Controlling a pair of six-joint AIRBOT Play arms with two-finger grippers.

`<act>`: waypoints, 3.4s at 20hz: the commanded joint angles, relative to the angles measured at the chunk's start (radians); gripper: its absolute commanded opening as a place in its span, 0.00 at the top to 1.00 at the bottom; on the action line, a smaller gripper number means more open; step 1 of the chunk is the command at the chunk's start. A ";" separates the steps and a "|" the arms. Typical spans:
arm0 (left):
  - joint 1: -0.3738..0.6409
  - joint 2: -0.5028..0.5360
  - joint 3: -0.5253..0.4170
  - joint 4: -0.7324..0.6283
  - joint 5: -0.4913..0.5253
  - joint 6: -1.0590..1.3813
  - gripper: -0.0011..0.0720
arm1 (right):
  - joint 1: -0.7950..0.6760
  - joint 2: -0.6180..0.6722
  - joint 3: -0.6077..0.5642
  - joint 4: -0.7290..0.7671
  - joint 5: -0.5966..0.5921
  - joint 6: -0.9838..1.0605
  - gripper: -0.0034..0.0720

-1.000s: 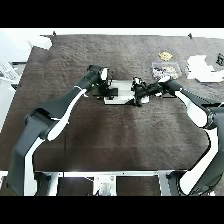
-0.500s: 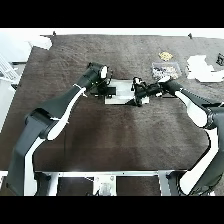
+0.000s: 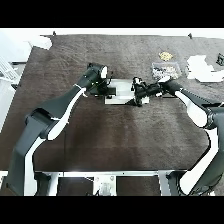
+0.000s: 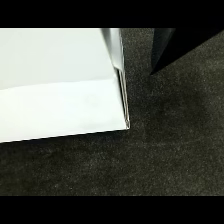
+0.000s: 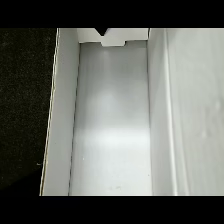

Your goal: Fold the box and place the chain.

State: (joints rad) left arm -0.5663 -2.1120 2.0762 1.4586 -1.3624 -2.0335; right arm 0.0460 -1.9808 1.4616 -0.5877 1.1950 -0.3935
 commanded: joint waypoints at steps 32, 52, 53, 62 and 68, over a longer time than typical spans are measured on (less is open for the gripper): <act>0.000 0.079 0.001 -0.076 -0.107 0.188 0.21 | 0.001 0.000 0.000 0.000 0.000 0.000 0.20; 0.370 0.161 -0.303 -0.855 -0.038 1.979 0.00 | 0.001 0.000 0.000 0.001 0.000 0.000 0.20; 0.373 0.156 -0.343 -0.856 0.013 1.991 0.00 | 0.001 0.000 0.000 0.000 0.000 0.000 0.20; 0.363 0.129 -0.416 -0.873 0.098 2.253 0.00 | 0.001 0.000 0.000 0.001 0.000 0.000 0.20; 0.363 0.110 -0.416 -0.856 0.147 2.299 0.00 | 0.001 0.000 0.000 0.001 0.000 0.000 0.20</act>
State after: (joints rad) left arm -0.2024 -1.9945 1.6615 0.5980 -1.2446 0.2199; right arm 0.0463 -1.9808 1.4612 -0.5873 1.1946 -0.3935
